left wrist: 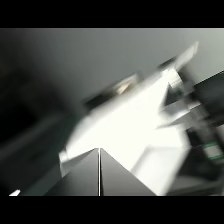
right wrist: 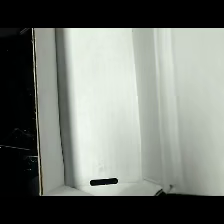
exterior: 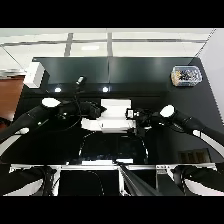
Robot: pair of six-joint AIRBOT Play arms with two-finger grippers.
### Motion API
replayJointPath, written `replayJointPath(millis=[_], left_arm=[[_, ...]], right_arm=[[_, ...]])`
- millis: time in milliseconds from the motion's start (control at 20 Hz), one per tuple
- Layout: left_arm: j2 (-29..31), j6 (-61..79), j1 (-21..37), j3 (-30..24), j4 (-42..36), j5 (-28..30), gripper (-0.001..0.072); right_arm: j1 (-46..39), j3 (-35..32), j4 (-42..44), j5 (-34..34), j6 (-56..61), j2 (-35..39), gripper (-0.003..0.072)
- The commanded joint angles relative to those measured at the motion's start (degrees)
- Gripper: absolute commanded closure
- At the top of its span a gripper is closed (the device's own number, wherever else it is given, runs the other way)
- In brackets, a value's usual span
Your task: Fold the box and place the chain.
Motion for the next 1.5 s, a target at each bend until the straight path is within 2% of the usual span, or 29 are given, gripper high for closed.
replayJointPath(millis=[0,150,300,400,550,650,800,850,950,1000,1050,1100,1150,1200,1300,1450], left_arm=[[-4.39,-10.10,-0.85,3.32,16.70,0.28,0.0685],[-7.52,-11.02,-1.03,5.16,18.97,-5.31,0.0685],[-7.67,-10.99,-0.87,5.35,19.15,-3.93,0.0685],[-5.20,-11.04,-0.09,6.16,19.63,-3.41,0.0685],[2.67,-11.80,2.34,6.25,19.43,-4.52,0.0685],[8.90,-9.84,4.00,3.50,17.00,-4.11,0.0684],[17.25,-0.66,6.64,-6.03,9.18,-2.82,0.0683],[19.08,4.11,7.08,-9.22,7.23,-2.99,0.0682],[20.02,11.32,6.93,-13.09,8.72,-3.32,0.0681],[19.74,13.99,6.93,-14.12,10.25,-3.28,0.0651],[19.30,15.93,6.95,-14.36,12.13,-2.73,0.0478],[18.67,19.23,6.95,-14.36,13.55,-2.27,0.0273],[17.90,24.52,6.93,-14.36,13.62,-1.25,0.0149],[17.11,28.70,6.95,-14.29,13.62,-1.16,0.0104],[14.34,32.65,6.91,-13.29,15.61,-1.31,0.0104],[9.84,32.76,4.98,-9.97,24.48,-1.42,0.0069]], right_arm=[[0.07,-0.02,0.00,0.00,0.00,-0.04,0.0374],[0.07,-0.02,0.02,0.00,0.00,-0.04,0.0374],[0.04,-0.02,0.02,-0.02,0.00,-0.04,0.0374],[0.07,-0.02,0.02,0.00,0.00,-0.04,0.0374],[0.07,-0.02,0.02,0.02,0.00,-0.04,0.0374],[0.07,-0.02,0.02,0.00,0.00,-0.04,0.0374],[0.07,-0.02,0.00,0.00,0.00,-0.04,0.0374],[0.04,-0.02,0.02,0.00,0.00,-0.04,0.0374],[0.07,-0.02,0.00,0.00,0.00,-0.04,0.0374],[0.07,-0.02,0.02,0.00,0.00,-0.04,0.0374],[0.07,-0.02,0.00,0.02,0.00,-0.04,0.0374],[0.07,-0.02,0.00,0.02,0.00,-0.04,0.0374],[0.07,-0.02,0.00,0.02,0.00,-0.04,0.0374],[0.07,-0.02,0.00,0.02,0.00,-0.04,0.0374],[0.07,-0.02,0.00,0.00,0.00,-0.04,0.0373],[0.07,-0.02,0.00,0.02,0.00,-0.04,0.0374]])
